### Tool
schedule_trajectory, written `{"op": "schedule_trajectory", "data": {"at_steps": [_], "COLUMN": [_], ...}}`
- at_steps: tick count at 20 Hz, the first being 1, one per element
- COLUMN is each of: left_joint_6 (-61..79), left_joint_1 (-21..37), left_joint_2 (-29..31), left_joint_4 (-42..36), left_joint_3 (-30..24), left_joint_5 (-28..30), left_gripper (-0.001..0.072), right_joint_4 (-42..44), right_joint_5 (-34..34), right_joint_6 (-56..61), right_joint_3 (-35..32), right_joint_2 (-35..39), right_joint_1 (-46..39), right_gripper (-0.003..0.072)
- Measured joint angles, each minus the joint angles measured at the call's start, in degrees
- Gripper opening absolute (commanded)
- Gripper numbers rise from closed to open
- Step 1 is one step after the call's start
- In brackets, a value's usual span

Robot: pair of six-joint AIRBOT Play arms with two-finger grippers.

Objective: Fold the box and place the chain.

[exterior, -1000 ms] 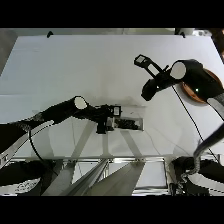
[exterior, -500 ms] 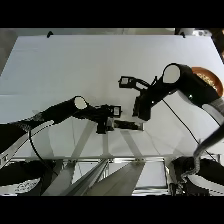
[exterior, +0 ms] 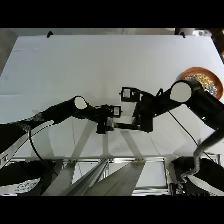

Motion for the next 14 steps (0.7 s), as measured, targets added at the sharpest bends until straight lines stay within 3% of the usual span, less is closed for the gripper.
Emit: {"op": "schedule_trajectory", "data": {"at_steps": [5,14], "left_joint_6": [0.0,0.0], "left_joint_1": [0.0,0.0], "left_joint_2": [0.0,0.0], "left_joint_4": [0.0,0.0], "left_joint_3": [0.0,0.0], "left_joint_5": [0.0,0.0], "left_gripper": [0.0252,0.0252], "right_joint_4": [0.6,4.9], "right_joint_5": [-5.7,-13.0], "right_joint_6": [0.8,-0.9], "right_joint_3": [-3.8,-4.8], "right_joint_2": [1.0,0.6], "right_joint_1": [1.4,4.8], "right_gripper": [0.0351,0.035]}}
